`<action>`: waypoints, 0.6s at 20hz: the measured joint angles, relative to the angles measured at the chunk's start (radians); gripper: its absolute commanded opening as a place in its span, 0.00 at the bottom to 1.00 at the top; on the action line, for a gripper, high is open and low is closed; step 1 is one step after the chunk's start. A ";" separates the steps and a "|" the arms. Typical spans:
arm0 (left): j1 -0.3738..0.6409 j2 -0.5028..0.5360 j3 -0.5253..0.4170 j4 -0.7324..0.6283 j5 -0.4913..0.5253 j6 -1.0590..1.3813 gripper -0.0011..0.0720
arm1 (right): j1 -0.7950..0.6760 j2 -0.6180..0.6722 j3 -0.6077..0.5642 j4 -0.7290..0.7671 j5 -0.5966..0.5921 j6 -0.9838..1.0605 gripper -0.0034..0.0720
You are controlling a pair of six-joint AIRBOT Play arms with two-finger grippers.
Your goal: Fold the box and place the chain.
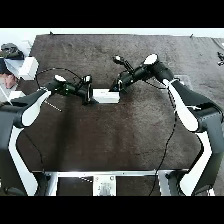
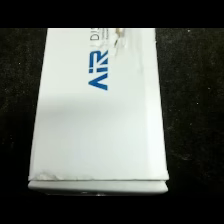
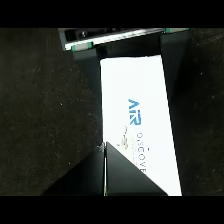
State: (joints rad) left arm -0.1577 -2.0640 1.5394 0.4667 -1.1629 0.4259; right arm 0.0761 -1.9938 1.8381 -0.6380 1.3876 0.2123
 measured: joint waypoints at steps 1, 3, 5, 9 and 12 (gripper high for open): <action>0.000 0.000 0.000 0.000 0.000 0.000 0.49 | -0.003 -0.005 0.000 0.001 0.000 0.011 0.03; 0.000 0.000 0.000 0.000 0.000 0.000 0.49 | -0.009 -0.022 0.000 -0.014 0.000 0.033 0.03; 0.000 0.000 0.000 0.000 0.000 0.000 0.49 | -0.008 -0.042 0.000 -0.044 0.002 0.054 0.03; 0.000 0.000 0.000 0.000 0.001 0.004 0.49 | 0.008 -0.070 0.001 -0.124 0.007 0.098 0.03; 0.000 0.000 0.000 0.000 0.001 0.003 0.49 | 0.013 -0.069 0.001 -0.152 -0.002 0.111 0.03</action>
